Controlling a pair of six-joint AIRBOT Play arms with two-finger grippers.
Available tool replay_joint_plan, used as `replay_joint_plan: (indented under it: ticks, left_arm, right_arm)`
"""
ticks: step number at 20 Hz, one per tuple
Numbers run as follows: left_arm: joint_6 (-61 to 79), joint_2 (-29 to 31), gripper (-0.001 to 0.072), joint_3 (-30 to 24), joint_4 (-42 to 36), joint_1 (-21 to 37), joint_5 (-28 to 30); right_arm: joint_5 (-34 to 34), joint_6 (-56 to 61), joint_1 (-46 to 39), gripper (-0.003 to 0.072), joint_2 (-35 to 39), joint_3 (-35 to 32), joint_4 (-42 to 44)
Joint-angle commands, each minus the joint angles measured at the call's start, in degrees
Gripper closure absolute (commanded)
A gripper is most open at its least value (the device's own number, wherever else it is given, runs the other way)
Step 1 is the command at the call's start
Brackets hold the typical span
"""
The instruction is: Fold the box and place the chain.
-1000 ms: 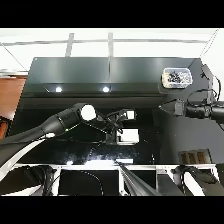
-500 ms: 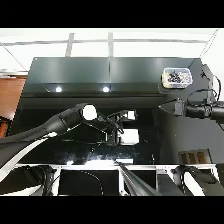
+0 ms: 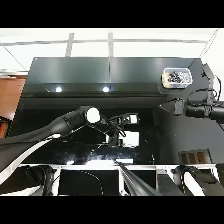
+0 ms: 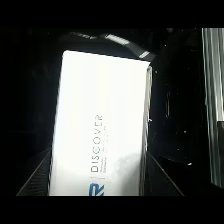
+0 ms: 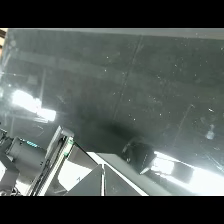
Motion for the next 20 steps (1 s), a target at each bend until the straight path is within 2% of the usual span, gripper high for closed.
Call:
replay_joint_plan:
  ticks: [1, 4, 9, 10, 11, 12, 14, 16, 20]
  left_arm:
    - [0.0, -0.2, 0.0005, -0.1, 0.1, -0.2, 0.5]
    - [0.0, -1.3, 0.0005, -0.1, 5.4, -1.5, 0.6]
    - [0.5, -3.9, 0.0018, 0.0, 7.9, -4.6, 7.5]
    - [0.4, -3.6, 0.0121, 0.0, 7.9, -4.4, 7.5]
    - [0.4, -3.1, 0.0279, 0.0, 8.0, -3.7, 6.9]
    - [0.1, -2.2, 0.0320, 0.0, 8.0, -2.4, 5.9]
    - [-1.6, 0.3, 0.0325, 0.0, 8.7, 2.2, 3.1]
    - [-6.3, 3.3, 0.0324, 0.0, 12.1, 9.6, 0.9]
    - [-10.8, 6.0, 0.0308, 1.1, 18.7, 31.7, 0.5]
  right_arm:
    - [-0.1, 0.0, 0.0, 0.0670, 0.0, 0.0, 0.0]
    - [-0.1, 0.0, 0.0, 0.0670, 0.0, 0.0, 0.0]
    - [-0.5, 0.0, 0.0, 0.0670, 0.0, 0.0, 0.0]
    - [-0.5, 0.0, 0.0, 0.0670, 0.0, 0.1, 0.0]
    - [-0.5, 0.0, 0.0, 0.0670, 0.0, 0.1, 0.0]
    - [-0.5, 0.0, 0.0, 0.0670, 0.0, 0.1, 0.0]
    - [-0.5, 0.0, 0.0, 0.0670, 0.0, 0.1, 0.0]
    - [-0.5, 0.1, 0.0, 0.0670, 0.0, 0.1, 0.1]
    - [-0.4, 0.5, 0.0, 0.0669, 0.0, 0.0, 0.1]
